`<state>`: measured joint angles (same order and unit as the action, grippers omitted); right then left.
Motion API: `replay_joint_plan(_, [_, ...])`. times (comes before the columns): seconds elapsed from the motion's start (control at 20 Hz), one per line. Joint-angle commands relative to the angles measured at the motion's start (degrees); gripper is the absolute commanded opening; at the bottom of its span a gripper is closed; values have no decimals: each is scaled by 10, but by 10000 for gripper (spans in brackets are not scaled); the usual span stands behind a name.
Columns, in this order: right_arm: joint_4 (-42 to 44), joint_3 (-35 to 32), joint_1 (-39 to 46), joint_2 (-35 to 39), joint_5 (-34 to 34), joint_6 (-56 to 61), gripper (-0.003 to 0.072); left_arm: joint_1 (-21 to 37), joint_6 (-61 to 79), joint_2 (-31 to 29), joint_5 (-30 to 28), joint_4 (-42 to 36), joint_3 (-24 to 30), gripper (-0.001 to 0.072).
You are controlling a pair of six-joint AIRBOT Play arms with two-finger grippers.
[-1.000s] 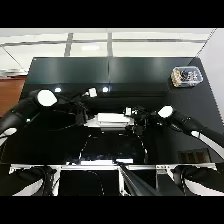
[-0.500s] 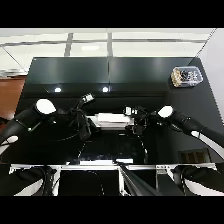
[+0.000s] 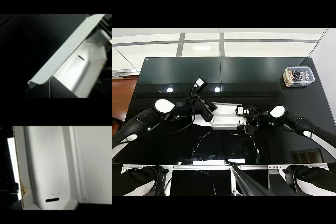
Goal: Fold the box and place the chain.
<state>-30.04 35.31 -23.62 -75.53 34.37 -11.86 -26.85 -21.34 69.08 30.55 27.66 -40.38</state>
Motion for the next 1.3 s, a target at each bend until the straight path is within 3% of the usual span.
replay_joint_plan(0.0, [0, 0, 0, 0, 1, 3, 439, 4, 3, 54, -7, 38, -24, 28])
replay_joint_plan(0.15, [0, 0, 0, 0, 1, 5, 439, 26, 0, 105, 105, 36, -47, 27])
replay_joint_plan(0.4, [0, 0, 0, 0, 1, 5, 440, 41, -27, 129, 135, 34, -52, 26])
replay_joint_plan(0.65, [0, 0, 0, 0, 1, 5, 439, 102, -27, 123, 250, 60, -75, 24])
replay_joint_plan(0.8, [0, 0, 0, 0, 1, 5, 439, 148, -48, 66, 254, 83, -99, 24])
replay_joint_plan(0.95, [0, 0, 0, 0, 1, 5, 439, 179, -51, -21, 255, 84, -89, 24])
replay_joint_plan(1.1, [0, 0, 0, 0, 1, 10, 439, 183, -24, -106, 248, 44, -34, 24])
replay_joint_plan(1.25, [0, 0, 0, 0, 1, 11, 439, 182, 97, -135, 254, -3, 34, 27])
